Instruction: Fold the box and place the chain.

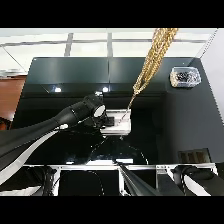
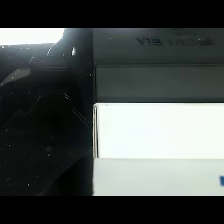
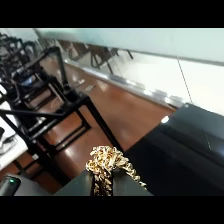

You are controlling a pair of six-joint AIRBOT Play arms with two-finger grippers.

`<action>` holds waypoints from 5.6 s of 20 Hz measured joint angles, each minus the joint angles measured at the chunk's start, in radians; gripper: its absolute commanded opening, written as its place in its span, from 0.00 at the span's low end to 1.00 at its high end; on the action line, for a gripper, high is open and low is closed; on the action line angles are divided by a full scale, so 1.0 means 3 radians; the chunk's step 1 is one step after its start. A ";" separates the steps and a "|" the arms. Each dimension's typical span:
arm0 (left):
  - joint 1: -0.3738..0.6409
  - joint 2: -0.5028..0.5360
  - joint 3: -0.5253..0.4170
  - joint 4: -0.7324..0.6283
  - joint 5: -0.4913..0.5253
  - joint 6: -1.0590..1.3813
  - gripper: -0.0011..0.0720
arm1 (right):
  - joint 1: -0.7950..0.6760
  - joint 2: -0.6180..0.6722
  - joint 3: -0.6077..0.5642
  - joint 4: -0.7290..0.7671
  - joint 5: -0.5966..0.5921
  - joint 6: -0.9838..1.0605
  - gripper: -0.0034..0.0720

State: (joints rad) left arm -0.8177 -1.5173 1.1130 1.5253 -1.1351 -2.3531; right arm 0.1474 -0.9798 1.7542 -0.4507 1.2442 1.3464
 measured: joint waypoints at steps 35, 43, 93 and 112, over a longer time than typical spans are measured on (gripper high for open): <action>0.0000 0.0000 0.0000 -0.0001 0.0000 -0.0001 0.05 | -0.0064 0.0150 -0.1609 -0.0855 0.0378 0.0103 0.06; 0.0000 0.0000 0.0000 0.0000 0.0000 -0.0001 0.05 | -0.0145 0.0197 -0.1568 -0.0618 0.0603 0.0029 0.06; 0.0090 0.0944 -0.0132 0.0600 -0.0430 0.0384 0.74 | 0.0034 0.0243 -0.3248 -0.1713 -0.0355 -0.0031 0.35; 0.1419 0.1414 -0.1876 -0.2726 0.1021 0.7586 0.99 | 0.0034 0.0243 -0.3248 -0.1765 -0.0495 0.0048 0.35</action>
State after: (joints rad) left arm -0.3920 -1.0931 0.5503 0.7074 -0.8288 -0.0772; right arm 0.1577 -0.9070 0.7799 -0.9802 1.0958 1.3609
